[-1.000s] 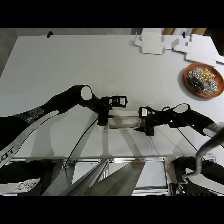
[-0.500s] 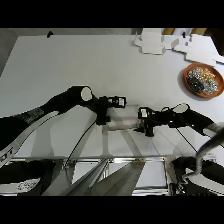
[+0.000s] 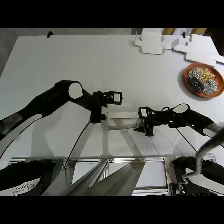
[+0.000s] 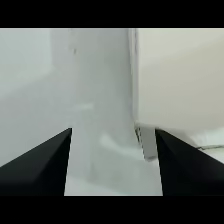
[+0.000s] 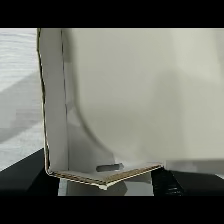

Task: Fold the box and place the chain.

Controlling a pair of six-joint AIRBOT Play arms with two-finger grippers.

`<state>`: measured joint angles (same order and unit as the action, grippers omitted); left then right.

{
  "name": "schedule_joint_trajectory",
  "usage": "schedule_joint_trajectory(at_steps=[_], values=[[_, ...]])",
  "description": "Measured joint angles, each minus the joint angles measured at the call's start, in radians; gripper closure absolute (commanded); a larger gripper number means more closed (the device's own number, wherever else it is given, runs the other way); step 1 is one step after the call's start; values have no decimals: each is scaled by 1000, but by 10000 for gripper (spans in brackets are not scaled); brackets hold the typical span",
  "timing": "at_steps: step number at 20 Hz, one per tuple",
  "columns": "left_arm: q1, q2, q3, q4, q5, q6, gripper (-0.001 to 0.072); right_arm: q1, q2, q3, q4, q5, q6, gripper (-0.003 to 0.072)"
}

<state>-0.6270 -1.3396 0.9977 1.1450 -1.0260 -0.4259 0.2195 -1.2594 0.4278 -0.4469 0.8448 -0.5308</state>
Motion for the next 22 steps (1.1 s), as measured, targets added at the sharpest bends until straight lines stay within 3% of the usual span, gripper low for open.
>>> schedule_joint_trajectory(at_steps=[2,3,8,12,16,22], values=[[2,50,0,72,-35,-96,618,0,0,0,2,-2,3,290],[2,73,0,95,-51,-135,708,0,0,0,1,0,3,290],[-57,145,-1,81,-147,-231,709,0,0,0,-1,3,0,290],[-181,139,-4,20,-111,-249,708,0,0,0,-1,5,-1,290],[-237,79,-5,-46,52,-257,707,0,0,0,-2,5,-1,290],[-201,-29,-5,-76,405,-322,706,0,0,0,-1,5,-1,290]])
